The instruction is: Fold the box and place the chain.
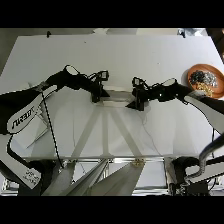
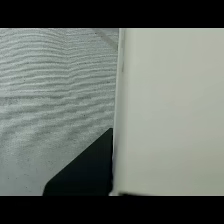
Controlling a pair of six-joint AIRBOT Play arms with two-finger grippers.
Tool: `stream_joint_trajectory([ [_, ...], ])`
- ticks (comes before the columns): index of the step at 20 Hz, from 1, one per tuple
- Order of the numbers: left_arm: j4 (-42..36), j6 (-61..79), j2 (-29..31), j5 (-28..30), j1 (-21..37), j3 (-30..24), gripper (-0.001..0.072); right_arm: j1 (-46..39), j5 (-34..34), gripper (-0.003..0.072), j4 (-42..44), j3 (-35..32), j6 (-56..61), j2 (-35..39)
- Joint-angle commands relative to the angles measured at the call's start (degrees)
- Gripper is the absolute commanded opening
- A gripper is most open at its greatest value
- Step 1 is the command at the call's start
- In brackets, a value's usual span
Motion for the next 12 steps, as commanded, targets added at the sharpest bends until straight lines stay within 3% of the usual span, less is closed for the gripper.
stream_joint_trajectory([
  [1,0.0,0.0,0.0,0.0,0.0,0.1,0.001,0.1,0.0,0.0457,0.0,0.0,0.0,0.0],
  [10,-0.6,0.0,0.0,0.1,0.0,0.1,0.002,0.0,0.0,0.0457,0.0,0.0,0.0,0.0],
  [12,-0.6,0.0,0.0,0.1,0.0,0.1,0.0076,0.0,0.0,0.0457,0.0,0.0,0.0,0.0],
])
